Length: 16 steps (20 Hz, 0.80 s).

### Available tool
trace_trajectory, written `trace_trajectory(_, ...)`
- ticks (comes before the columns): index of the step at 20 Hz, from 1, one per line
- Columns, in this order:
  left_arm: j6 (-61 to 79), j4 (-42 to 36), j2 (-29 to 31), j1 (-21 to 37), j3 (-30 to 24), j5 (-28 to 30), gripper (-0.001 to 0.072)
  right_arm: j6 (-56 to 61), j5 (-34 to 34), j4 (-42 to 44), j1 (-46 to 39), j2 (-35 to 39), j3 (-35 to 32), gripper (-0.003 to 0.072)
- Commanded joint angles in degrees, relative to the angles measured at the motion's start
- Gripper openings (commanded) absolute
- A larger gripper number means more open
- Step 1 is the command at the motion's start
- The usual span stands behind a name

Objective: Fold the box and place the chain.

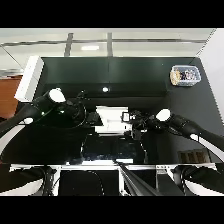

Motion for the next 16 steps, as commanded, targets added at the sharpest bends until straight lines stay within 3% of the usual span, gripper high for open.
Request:
trace_trajectory(1, -14.67, 13.46, 0.0, -5.38, 2.29, 5.22, 0.0501, 0.02, 0.0, 0.02, 0.07, 0.0, -0.02, 0.0313)
trace_trajectory(5, -28.92, 26.21, -0.57, -10.27, 2.97, 7.23, 0.0501, 0.02, 0.0, 0.02, 0.07, 0.0, -0.02, 0.0313)
trace_trajectory(16, -43.34, 38.56, -3.13, -18.47, 9.33, -1.29, 0.0501, 0.02, 0.0, 0.02, 0.07, 0.0, -0.02, 0.0313)
